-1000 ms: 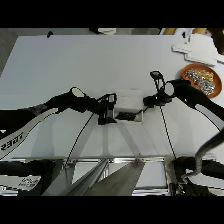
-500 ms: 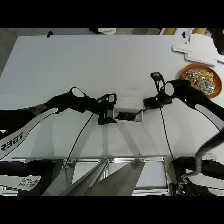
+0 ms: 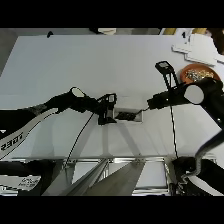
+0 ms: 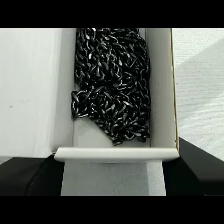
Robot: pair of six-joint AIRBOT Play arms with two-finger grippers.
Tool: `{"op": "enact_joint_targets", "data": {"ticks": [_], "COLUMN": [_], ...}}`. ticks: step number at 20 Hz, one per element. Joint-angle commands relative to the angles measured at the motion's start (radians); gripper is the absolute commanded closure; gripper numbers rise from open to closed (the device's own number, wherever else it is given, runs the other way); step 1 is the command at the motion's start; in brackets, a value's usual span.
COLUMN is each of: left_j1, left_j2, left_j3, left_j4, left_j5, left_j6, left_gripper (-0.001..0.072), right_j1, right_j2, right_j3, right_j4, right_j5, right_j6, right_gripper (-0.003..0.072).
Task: Fold the box and place the chain.
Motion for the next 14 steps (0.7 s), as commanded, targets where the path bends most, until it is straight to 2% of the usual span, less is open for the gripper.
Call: {"op": "enact_joint_targets", "data": {"ticks": [1,4,6,11,14], "left_j1": [0.001,0.001,0.001,0.001,0.001], "left_j2": [0.001,0.001,0.001,0.001,0.001], "left_j3": [0.001,0.001,0.001,0.001,0.001], "left_j4": [0.0,0.0,0.0,0.0,0.0], "left_j5": [0.0,-0.002,-0.003,-0.003,-0.003], "left_j6": [0.0,0.0,0.0,0.0,0.0], "left_gripper": [0.05,0.05,0.05,0.05,0.05], "right_j1": [0.087,0.151,0.182,0.194,0.21], "right_j2": [0.084,0.084,0.076,-0.053,-0.154], "right_j3": [0.001,0.001,0.001,0.001,0.001], "right_j4": [0.145,0.273,0.284,0.294,0.356], "right_j5": [-0.034,-0.154,-0.221,-0.263,-0.265], "right_j6": [-0.062,-0.109,-0.109,-0.11,-0.203], "right_gripper": [0.0671,0.0671,0.0671,0.0671,0.067]}}
